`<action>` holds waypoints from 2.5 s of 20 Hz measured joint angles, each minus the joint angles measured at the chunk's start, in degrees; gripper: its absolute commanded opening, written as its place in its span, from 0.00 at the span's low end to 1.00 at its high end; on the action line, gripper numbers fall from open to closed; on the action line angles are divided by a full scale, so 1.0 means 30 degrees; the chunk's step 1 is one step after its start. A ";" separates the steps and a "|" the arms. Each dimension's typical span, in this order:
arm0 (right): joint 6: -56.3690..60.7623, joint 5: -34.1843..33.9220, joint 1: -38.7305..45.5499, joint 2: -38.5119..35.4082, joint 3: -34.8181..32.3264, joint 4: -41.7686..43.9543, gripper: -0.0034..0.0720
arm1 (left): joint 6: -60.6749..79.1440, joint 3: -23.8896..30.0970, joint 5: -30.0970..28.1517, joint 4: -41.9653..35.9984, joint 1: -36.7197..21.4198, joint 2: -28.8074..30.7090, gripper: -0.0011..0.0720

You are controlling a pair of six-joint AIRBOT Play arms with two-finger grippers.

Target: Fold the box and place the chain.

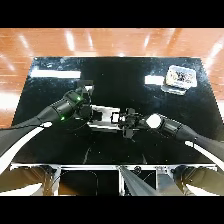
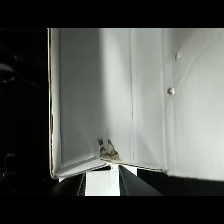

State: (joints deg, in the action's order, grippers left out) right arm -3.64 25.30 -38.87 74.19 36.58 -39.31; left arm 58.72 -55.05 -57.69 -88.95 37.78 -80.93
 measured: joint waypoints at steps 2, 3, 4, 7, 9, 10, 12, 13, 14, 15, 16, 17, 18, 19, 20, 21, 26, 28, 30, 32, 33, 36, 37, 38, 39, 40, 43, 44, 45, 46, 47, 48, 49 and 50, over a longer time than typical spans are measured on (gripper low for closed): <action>-0.0007 -0.0211 -0.0153 0.0160 0.0102 0.0306 0.37 | 0.0000 0.0007 0.0000 -0.0073 0.0000 0.0000 0.04; -0.0007 -0.0328 -0.0197 0.0233 0.0168 0.0459 0.37 | 0.0000 0.0007 0.0000 -0.0066 0.0000 -0.0007 0.04; -0.0007 -0.0372 -0.0240 0.0313 0.0248 0.0627 0.37 | 0.0007 0.0000 0.0000 -0.0080 -0.0007 -0.0007 0.04; -0.0007 -0.0517 -0.0328 0.0452 0.0423 0.1239 0.37 | 0.0007 0.0007 0.0015 -0.0240 0.0007 0.0000 0.04; 0.0000 -0.0510 -0.0372 0.0488 0.0503 0.1494 0.37 | 0.0000 0.0007 0.0073 -0.0408 0.0044 0.0000 0.04; 0.0000 -0.0510 -0.0379 0.0510 0.0517 0.1588 0.37 | 0.0000 0.0007 0.0087 -0.0459 0.0051 0.0000 0.04; 0.0000 -0.0452 -0.0393 0.0532 0.0546 0.1690 0.61 | 0.0000 0.0007 0.0087 -0.0525 0.0066 0.0000 0.04; 0.0000 -0.0423 -0.0393 0.0546 0.0554 0.1734 0.71 | 0.0000 0.0007 0.0146 -0.0539 0.0066 0.0000 0.04; 0.0000 -0.0386 -0.0408 0.0546 0.0561 0.1763 0.70 | -0.0007 0.0000 0.0168 -0.0561 0.0066 -0.0007 0.03; 0.0000 -0.0372 -0.0408 0.0546 0.0561 0.1778 0.70 | -0.0007 0.0007 0.0168 -0.0583 0.0066 0.0000 0.04; 0.0007 -0.0372 -0.0408 0.0546 0.0561 0.1785 0.70 | -0.0007 0.0007 0.0160 -0.0583 0.0066 0.0000 0.04; 0.0007 -0.0342 -0.0408 0.0546 0.0561 0.1785 0.70 | -0.0007 0.0000 0.0138 -0.0590 0.0066 0.0000 0.03; 0.0007 -0.0299 -0.0408 0.0546 0.0561 0.1792 0.66 | -0.0007 0.0007 0.0117 -0.0590 0.0066 -0.0007 0.04; 0.0007 -0.0240 -0.0408 0.0546 0.0561 0.1792 0.54 | -0.0007 0.0000 0.0095 -0.0597 0.0066 0.0000 0.03; 0.0000 -0.0197 -0.0408 0.0546 0.0576 0.1800 0.50 | -0.0007 0.0007 0.0080 -0.0597 0.0066 0.0000 0.03; 0.0007 -0.0138 -0.0408 0.0546 0.0576 0.1807 0.50 | 0.0000 0.0007 0.0080 -0.0597 0.0066 -0.0007 0.03; 0.0000 0.0044 -0.0408 0.0546 0.0576 0.1807 0.46 | 0.0007 0.0007 0.0087 -0.0619 0.0073 0.0000 0.04; 0.0000 0.0051 -0.0408 0.0546 0.0576 0.1785 0.25 | 0.0007 0.0007 0.0087 -0.0612 0.0073 0.0000 0.04; 0.0007 -0.0022 -0.0350 0.0546 0.0576 0.1778 0.11 | 0.0000 0.0000 0.0102 -0.0619 0.0073 0.0000 0.04; 0.0160 -0.0080 -0.0080 0.0444 0.0576 0.1756 0.11 | -0.0015 0.0000 0.0146 -0.0627 0.0073 0.0000 0.04; 0.0393 -0.0095 0.0153 0.0342 0.0576 0.1727 0.11 | -0.0029 0.0007 0.0175 -0.0627 0.0073 0.0000 0.04; 0.1821 0.0197 0.1326 -0.0277 0.0576 0.1639 0.11 | -0.0073 0.0000 0.0189 -0.0605 0.0066 -0.0007 0.04; 0.2565 0.0583 0.1938 -0.0576 0.0576 0.1625 0.11 | -0.0073 0.0000 0.0262 -0.0590 0.0066 0.0000 0.04; 0.3395 0.1107 0.2586 -0.0845 0.0576 0.1596 0.11 | -0.0022 0.0007 0.0197 -0.0583 0.0066 0.0000 0.04; 0.4481 0.1807 0.3381 -0.1093 0.0583 0.1617 0.11 | 0.0073 0.0007 -0.0080 -0.0627 0.0073 0.0000 0.04; 0.5836 0.2841 0.4218 -0.1246 0.0576 0.1596 0.11 | 0.0066 0.0007 0.0087 -0.0627 0.0080 -0.0007 0.04; 1.0608 0.6360 0.6805 -0.1530 0.0576 0.1566 0.09 | 0.0000 0.0007 0.0095 -0.0605 0.0080 0.0000 0.04; 1.1817 0.7657 0.7628 -0.1581 0.0576 0.1596 0.09 | 0.0000 0.0007 0.0087 -0.0612 0.0080 0.0000 0.04; 1.2655 0.8903 0.8306 -0.1603 0.0576 0.1596 0.09 | 0.0000 0.0007 0.0102 -0.0612 0.0080 0.0000 0.04; 1.3551 1.0156 0.8969 -0.1654 0.0576 0.1632 0.09 | 0.0000 0.0007 0.0102 -0.0612 0.0080 -0.0007 0.04; 1.4630 1.1125 0.9566 -0.1661 0.0576 0.1647 0.09 | 0.0000 0.0007 0.0138 -0.0619 0.0080 -0.0007 0.04; 1.6028 1.1846 1.0236 -0.1676 0.0576 0.1464 0.09 | 0.0000 0.0007 0.0168 -0.0619 0.0080 0.0000 0.04; 1.7347 1.2378 1.0841 -0.1676 0.0583 0.1260 0.09 | 0.0000 0.0007 0.0189 -0.0612 0.0080 -0.0007 0.04; 1.8600 1.2874 1.1417 -0.1690 0.0576 0.0794 0.09 | 0.0000 0.0007 0.0233 -0.0605 0.0080 0.0000 0.04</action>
State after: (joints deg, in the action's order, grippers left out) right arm 52.16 63.92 -4.62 69.12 38.30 -36.93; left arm 58.72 -55.02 -56.99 -90.76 38.02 -80.93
